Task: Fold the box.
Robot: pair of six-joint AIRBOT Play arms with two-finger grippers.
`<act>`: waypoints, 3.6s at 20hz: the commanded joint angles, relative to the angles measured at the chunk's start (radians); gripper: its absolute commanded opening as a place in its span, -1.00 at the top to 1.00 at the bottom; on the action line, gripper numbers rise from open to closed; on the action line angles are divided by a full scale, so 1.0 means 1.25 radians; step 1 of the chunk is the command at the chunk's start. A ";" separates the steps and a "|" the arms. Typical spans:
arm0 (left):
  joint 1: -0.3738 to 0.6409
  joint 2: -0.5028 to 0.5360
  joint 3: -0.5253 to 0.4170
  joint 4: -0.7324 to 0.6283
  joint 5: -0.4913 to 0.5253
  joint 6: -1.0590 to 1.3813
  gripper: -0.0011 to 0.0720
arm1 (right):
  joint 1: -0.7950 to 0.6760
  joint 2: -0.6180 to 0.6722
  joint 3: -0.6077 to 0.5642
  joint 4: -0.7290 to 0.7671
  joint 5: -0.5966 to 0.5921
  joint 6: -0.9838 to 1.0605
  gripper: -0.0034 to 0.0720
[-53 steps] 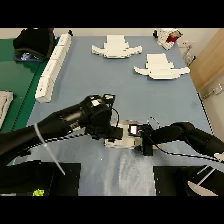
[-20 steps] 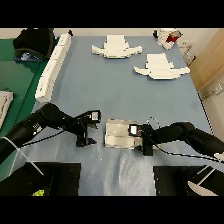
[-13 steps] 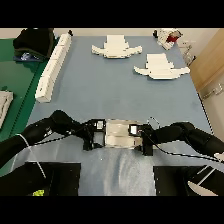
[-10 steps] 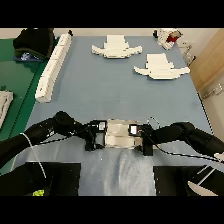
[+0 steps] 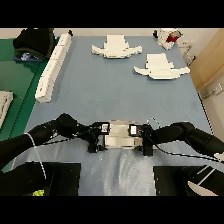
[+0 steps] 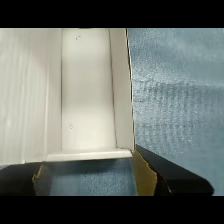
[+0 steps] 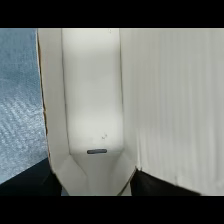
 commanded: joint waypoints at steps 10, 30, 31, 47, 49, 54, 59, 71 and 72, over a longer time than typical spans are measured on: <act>-0.043 -0.001 -0.009 -0.007 0.080 -0.071 -0.94 | 0.000 0.000 0.000 0.001 0.002 0.001 -0.44; -0.057 -0.001 -0.009 0.045 0.067 -0.141 -0.26 | 0.000 0.000 0.000 0.001 0.002 0.001 -0.44; -0.057 -0.001 -0.009 0.045 0.067 -0.142 -0.27 | 0.000 0.000 0.000 0.001 0.002 0.001 -0.44; -0.057 -0.001 -0.009 0.043 0.077 -0.148 -0.93 | 0.000 0.000 0.001 0.001 0.002 0.001 -0.44; -0.057 -0.001 -0.009 0.043 0.076 -0.147 -0.43 | 0.000 0.000 0.000 0.001 0.002 0.001 -0.44; -0.057 -0.001 -0.009 0.043 0.074 -0.147 -0.43 | 0.000 0.000 0.000 0.001 0.002 0.001 -0.44; -0.057 -0.001 -0.009 0.043 0.075 -0.147 -0.43 | 0.000 0.000 0.000 0.001 0.002 0.001 -0.44; -0.057 -0.001 -0.009 0.043 0.075 -0.147 -0.43 | 0.000 0.000 0.000 0.001 0.002 0.001 -0.44; -0.057 -0.001 -0.009 0.043 0.075 -0.147 -0.43 | 0.000 0.000 0.000 0.001 0.002 0.001 -0.44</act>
